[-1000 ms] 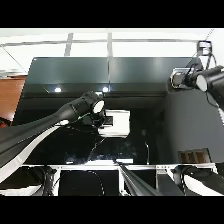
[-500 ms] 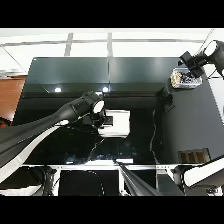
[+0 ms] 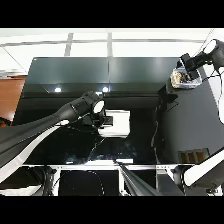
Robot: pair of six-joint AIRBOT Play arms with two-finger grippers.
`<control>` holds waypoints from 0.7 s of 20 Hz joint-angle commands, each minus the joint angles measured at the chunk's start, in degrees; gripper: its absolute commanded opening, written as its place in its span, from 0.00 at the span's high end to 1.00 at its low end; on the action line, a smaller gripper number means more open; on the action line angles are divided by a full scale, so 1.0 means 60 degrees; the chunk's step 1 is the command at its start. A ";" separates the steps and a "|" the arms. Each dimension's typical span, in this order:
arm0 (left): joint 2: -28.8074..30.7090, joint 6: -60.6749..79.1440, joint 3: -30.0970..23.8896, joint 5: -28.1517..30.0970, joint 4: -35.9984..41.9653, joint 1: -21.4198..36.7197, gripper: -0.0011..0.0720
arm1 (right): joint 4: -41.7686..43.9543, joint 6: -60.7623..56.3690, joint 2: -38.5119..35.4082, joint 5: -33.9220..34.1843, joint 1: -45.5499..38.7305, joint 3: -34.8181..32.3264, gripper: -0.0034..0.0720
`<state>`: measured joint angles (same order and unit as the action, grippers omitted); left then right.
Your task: Fold the box and place the chain.
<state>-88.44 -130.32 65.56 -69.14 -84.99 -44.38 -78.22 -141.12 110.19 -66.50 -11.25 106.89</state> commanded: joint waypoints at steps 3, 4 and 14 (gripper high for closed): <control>-0.0117 0.0004 -0.0004 -0.0026 0.0000 0.0004 0.94 | 0.0033 -0.0069 0.0306 -0.0131 -0.0007 0.0036 0.19; -0.0149 0.0004 -0.0004 -0.0026 0.0004 0.0004 0.94 | 0.0033 -0.0051 0.0372 -0.0036 -0.0007 0.0036 0.19; -0.0153 0.0004 -0.0004 -0.0182 0.0036 0.0004 0.94 | 0.0047 0.0914 0.0597 0.0372 -0.0007 0.0033 0.48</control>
